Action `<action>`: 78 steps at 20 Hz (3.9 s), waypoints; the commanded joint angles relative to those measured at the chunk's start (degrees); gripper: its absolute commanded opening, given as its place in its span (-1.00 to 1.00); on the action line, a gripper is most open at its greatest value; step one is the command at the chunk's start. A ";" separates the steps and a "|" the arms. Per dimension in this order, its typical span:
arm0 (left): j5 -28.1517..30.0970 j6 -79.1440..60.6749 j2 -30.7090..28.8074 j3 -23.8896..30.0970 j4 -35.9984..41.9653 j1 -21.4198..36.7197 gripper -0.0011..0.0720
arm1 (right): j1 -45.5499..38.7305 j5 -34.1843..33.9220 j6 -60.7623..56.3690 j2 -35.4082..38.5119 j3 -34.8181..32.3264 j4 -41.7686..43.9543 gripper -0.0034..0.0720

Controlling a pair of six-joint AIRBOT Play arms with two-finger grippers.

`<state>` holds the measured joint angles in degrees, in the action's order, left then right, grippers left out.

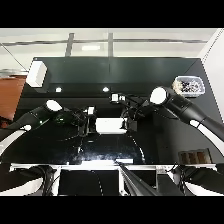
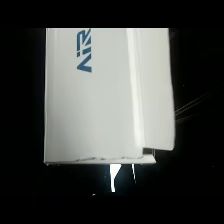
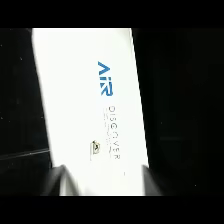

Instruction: Fold the box and place the chain.

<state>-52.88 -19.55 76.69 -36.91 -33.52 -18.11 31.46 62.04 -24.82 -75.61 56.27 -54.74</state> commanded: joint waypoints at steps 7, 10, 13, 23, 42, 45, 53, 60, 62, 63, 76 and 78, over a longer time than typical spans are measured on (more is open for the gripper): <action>0.17 0.04 0.04 -0.04 -0.07 -0.02 0.38 | 0.20 -0.20 -0.66 -0.13 0.02 -0.35 -0.26; 0.17 0.07 0.04 -0.04 -0.07 -0.02 0.38 | 0.20 -0.17 -0.90 -0.13 0.02 -0.31 -0.26; 0.17 0.07 0.04 -0.04 -0.07 -0.02 0.38 | 0.22 -0.13 -0.90 -0.13 0.02 -0.35 -0.25; 0.17 0.09 0.04 -0.04 -0.09 -0.02 0.38 | 1.88 -0.92 -2.86 -0.37 -0.04 -2.93 0.21; 0.28 0.57 0.04 -0.02 -0.11 -0.02 0.38 | -12.81 6.36 -36.20 5.66 -8.85 22.16 -0.86; 0.28 0.59 0.04 -0.02 -0.11 -0.02 0.38 | -10.08 2.84 -35.76 0.31 -10.51 33.55 -0.86; 0.31 0.59 0.04 -0.02 -0.11 -0.02 0.38 | -7.41 -3.02 -35.87 -7.34 -10.51 34.45 -0.86; 0.33 0.63 0.04 -0.02 -0.11 -0.04 0.38 | -7.28 -4.24 -36.72 -7.87 -10.58 31.80 -0.86; 0.35 0.63 0.04 -0.02 -0.11 -0.04 0.38 | -7.30 -3.93 -36.63 -7.85 -10.56 31.82 -0.86; 0.33 0.63 0.04 -0.02 -0.11 -0.02 0.38 | -7.32 -3.13 -36.06 -7.78 -10.49 32.11 -0.86; 1.70 9.09 -0.26 -0.07 -0.63 -0.09 0.97 | -27.80 9.99 -36.72 13.14 -5.09 31.76 -0.85; 1.53 11.02 -2.27 -0.07 -3.67 -0.07 0.98 | -30.80 10.10 -36.72 13.99 -5.11 31.67 -0.86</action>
<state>-51.05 -11.94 75.90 -36.91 -34.48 -18.17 5.34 71.26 -60.71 -64.31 51.00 -22.92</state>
